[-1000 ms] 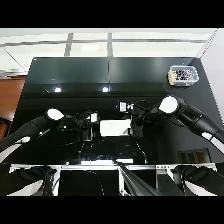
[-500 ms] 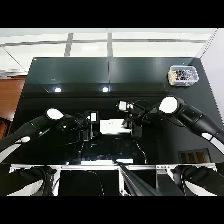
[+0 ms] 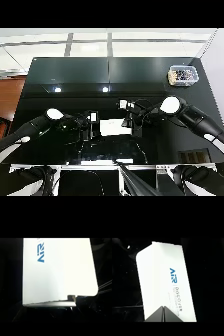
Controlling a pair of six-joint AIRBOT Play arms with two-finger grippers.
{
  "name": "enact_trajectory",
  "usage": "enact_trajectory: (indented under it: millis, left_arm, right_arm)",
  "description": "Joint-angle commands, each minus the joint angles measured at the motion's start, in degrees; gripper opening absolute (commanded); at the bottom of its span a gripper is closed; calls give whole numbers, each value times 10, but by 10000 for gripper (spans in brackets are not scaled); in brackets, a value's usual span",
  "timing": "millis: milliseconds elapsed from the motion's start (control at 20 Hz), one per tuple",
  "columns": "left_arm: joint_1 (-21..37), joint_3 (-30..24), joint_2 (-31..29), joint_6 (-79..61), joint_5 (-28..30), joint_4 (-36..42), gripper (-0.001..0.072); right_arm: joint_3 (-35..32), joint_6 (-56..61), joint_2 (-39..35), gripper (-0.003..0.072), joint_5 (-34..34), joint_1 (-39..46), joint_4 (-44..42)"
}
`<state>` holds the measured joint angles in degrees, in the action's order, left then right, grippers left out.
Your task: Fold the box and place the chain.
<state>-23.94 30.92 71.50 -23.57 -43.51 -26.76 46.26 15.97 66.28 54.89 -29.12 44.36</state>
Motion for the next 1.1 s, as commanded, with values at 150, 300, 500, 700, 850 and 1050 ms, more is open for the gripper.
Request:
enact_trajectory:
  millis: [150, 300, 500, 700, 850, 1050]
  left_arm:
    - [0, 0, 0, 0, 0, 0, 489]
    - [0, 0, 0, 0, 0, 0, 489]
    - [0, 0, 0, 0, 0, 0, 488]
    - [0, 0, 0, 0, 0, 0, 489]
    - [0, 0, 0, 0, 0, 0, 489]
    - [0, 0, 0, 0, 0, 0, 488]
  right_arm:
    - [0, 13, -2, 62, -1, 0, 1]
    - [0, 23, -2, 546, -12, 0, -6]
    - [0, 21, 1, 614, -49, -4, -2]
    - [0, 21, 14, 614, -62, -32, 38]
    - [0, 21, 21, 613, -63, -35, 42]
    - [0, 21, 21, 434, -56, -35, 42]
